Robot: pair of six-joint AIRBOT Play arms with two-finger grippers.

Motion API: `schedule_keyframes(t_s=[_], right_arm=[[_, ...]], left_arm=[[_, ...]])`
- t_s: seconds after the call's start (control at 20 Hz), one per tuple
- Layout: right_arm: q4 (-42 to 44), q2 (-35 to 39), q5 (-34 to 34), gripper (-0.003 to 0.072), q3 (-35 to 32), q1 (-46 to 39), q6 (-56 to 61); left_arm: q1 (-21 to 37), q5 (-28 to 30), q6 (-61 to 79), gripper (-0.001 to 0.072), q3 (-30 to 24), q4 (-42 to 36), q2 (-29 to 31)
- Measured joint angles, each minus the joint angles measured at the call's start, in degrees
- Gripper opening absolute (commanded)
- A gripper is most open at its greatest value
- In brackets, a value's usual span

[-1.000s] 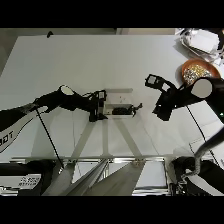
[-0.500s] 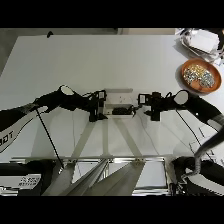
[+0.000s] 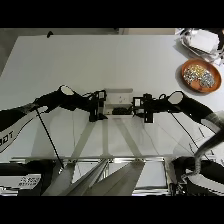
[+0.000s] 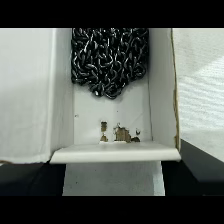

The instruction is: Fold the box and place the chain.

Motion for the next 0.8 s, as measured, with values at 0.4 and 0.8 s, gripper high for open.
schedule_keyframes(t_s=[0.4, 0.8], right_arm=[[1.75, -3.52, -0.83, 0.0332, 0.02, 0.31, -1.18], [2.69, -3.91, -1.27, 0.0014, -0.02, 0.35, -1.27]], left_arm=[[-0.02, 0.0, 0.0, 0.0181, 0.0, 0.0, 0.0], [0.02, -0.04, -0.13, 0.0181, 0.0, 0.0, 0.04]])
